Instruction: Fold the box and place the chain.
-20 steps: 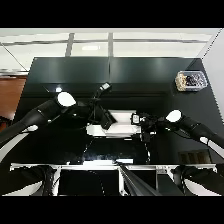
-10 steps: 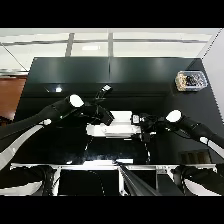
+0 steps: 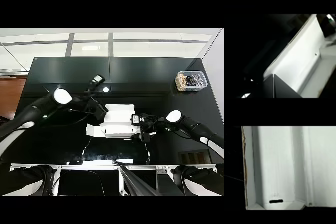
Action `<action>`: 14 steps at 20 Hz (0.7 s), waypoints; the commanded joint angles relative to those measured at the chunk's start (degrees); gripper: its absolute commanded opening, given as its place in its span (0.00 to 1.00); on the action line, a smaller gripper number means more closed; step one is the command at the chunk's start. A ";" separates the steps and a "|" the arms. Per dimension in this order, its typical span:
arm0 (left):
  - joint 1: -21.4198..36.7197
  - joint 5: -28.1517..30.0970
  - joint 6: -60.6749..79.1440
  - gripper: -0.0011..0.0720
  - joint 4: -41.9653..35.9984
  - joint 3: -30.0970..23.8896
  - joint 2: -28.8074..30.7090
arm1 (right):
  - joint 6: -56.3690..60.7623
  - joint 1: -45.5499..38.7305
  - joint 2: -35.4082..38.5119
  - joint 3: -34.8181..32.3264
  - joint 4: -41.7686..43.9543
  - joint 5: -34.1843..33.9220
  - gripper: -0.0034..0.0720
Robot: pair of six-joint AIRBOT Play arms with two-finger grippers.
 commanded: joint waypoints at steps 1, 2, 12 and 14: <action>3.96 -11.98 -1.14 0.05 8.83 -0.11 6.12 | 0.00 0.02 -0.02 0.00 -0.04 -0.09 0.35; 5.01 -14.80 0.04 0.07 9.68 -0.24 6.16 | 0.00 0.02 -0.02 0.00 -0.04 -0.09 0.35; -0.13 -6.58 36.59 0.98 11.56 -6.91 3.69 | 0.07 0.02 -0.02 0.00 -0.04 -0.13 0.35; -1.31 -6.60 36.87 0.96 7.43 -6.88 0.85 | 0.07 0.02 -0.02 0.00 -0.04 -0.13 0.35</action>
